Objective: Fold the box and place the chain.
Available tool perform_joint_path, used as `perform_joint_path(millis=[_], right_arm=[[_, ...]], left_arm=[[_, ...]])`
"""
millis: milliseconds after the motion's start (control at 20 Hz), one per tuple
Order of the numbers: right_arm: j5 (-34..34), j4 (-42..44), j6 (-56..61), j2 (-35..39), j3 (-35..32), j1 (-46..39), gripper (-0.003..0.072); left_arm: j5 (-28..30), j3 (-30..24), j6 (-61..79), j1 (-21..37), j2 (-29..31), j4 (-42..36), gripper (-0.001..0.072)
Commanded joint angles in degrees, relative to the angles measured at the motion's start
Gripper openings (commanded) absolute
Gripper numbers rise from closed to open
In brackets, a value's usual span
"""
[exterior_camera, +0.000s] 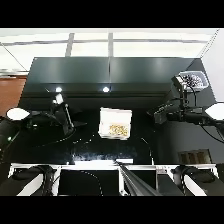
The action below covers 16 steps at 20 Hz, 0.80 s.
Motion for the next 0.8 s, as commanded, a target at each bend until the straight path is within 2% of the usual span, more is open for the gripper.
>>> perform_joint_path(millis=[0, 200, 300, 550, 750], right_arm=[[0.02, 0.02, 0.28, 0.02, 0.00, -0.02, 0.0016], [0.02, 0.02, 0.70, 0.02, 0.00, -0.02, 0.0016], [0.00, 0.02, 0.70, 0.02, 0.00, -0.02, 0.0015], [-0.11, 0.00, 0.70, 0.02, 0.00, -0.02, 0.0016], [-0.20, 0.00, 0.70, 0.02, 0.00, -0.02, 0.0016]], left_arm=[[2.97, 2.25, 11.10, -3.82, -6.51, 6.49, 0.0710], [2.32, 7.10, 12.70, -5.66, -12.85, 6.14, 0.0710], [-0.09, 8.26, 14.19, -5.90, -14.75, 6.10, 0.0708], [-0.09, 8.31, 14.80, -9.94, -15.39, 7.37, 0.0706], [0.13, 8.26, 14.93, -11.41, -16.79, -0.42, 0.0715]])
